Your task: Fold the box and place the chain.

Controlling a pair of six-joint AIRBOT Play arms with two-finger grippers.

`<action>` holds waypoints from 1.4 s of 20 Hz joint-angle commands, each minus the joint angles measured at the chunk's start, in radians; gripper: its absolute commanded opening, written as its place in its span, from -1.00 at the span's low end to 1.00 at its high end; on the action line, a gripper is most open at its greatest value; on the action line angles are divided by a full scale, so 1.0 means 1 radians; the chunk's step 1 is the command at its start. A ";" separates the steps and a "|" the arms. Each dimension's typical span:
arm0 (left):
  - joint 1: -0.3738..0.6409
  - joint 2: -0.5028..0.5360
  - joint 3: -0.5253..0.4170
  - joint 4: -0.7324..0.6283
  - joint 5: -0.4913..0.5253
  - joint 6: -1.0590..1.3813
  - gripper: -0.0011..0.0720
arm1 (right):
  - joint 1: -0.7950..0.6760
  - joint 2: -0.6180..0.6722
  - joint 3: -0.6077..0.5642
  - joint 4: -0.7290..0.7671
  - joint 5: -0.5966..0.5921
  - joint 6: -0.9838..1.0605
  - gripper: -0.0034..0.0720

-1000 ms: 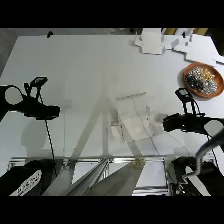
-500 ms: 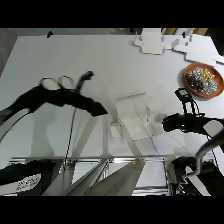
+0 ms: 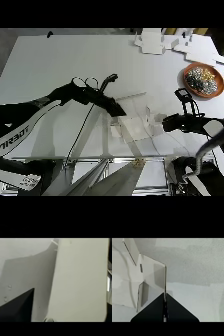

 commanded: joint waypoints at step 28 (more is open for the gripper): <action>-0.093 0.042 0.008 0.304 0.193 0.489 -0.97 | 0.001 0.002 0.113 0.057 0.055 -0.013 0.01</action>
